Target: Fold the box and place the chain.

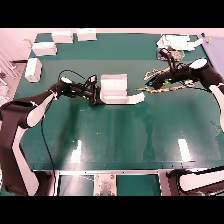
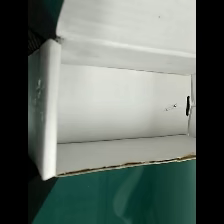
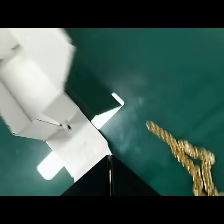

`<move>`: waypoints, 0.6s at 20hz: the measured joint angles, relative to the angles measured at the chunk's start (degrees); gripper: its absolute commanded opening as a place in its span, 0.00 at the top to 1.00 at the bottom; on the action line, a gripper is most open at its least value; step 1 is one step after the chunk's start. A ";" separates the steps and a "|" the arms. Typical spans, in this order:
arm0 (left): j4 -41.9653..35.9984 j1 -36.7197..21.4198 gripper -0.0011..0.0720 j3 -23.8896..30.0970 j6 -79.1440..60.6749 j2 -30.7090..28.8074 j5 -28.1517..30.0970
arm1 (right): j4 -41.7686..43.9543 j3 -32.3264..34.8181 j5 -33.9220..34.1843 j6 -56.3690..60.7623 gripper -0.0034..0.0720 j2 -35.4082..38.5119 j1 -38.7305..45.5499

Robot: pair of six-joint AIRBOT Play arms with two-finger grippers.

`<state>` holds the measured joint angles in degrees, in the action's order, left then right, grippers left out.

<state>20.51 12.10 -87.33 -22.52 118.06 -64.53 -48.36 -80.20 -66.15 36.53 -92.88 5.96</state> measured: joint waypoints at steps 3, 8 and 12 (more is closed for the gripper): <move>0.00 0.00 0.37 0.00 0.00 0.00 0.00 | -3.67 1.09 -0.20 11.72 0.95 0.42 1.99; 0.00 0.00 0.37 0.00 0.00 0.00 0.00 | -4.52 6.34 0.98 20.11 0.95 0.02 2.93; 0.00 0.00 0.37 0.00 0.00 0.00 0.00 | -2.89 8.85 3.65 21.27 0.95 -1.29 1.40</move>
<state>20.51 12.10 -87.33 -22.52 118.06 -64.53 -51.24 -71.35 -62.50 57.80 -94.17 7.35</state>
